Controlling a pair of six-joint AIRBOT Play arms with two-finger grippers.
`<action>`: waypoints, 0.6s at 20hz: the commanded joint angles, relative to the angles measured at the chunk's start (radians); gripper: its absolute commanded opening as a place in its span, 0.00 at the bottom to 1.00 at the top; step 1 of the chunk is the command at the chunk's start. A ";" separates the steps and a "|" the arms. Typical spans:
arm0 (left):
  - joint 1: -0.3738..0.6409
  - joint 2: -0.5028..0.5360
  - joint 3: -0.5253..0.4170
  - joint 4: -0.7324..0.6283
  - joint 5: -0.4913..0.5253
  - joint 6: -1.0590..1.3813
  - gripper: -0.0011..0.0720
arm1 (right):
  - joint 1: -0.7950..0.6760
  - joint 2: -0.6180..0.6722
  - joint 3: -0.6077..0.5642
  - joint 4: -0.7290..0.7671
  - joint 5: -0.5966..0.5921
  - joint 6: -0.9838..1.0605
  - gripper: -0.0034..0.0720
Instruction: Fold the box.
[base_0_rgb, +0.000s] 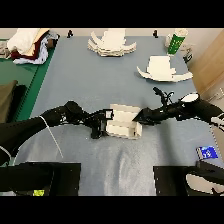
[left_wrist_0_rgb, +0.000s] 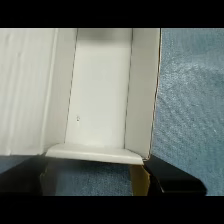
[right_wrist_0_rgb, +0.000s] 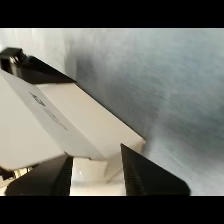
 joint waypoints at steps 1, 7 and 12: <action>0.000 0.000 0.000 0.000 0.001 0.000 0.84 | 0.023 0.001 0.008 0.051 -0.090 0.018 0.63; 0.000 0.000 0.000 0.000 0.000 0.000 0.84 | 0.020 0.001 0.085 0.000 -0.129 0.029 0.63; 0.000 0.000 0.000 0.000 0.001 0.000 0.84 | 0.020 0.061 0.208 -0.199 -0.048 0.178 0.63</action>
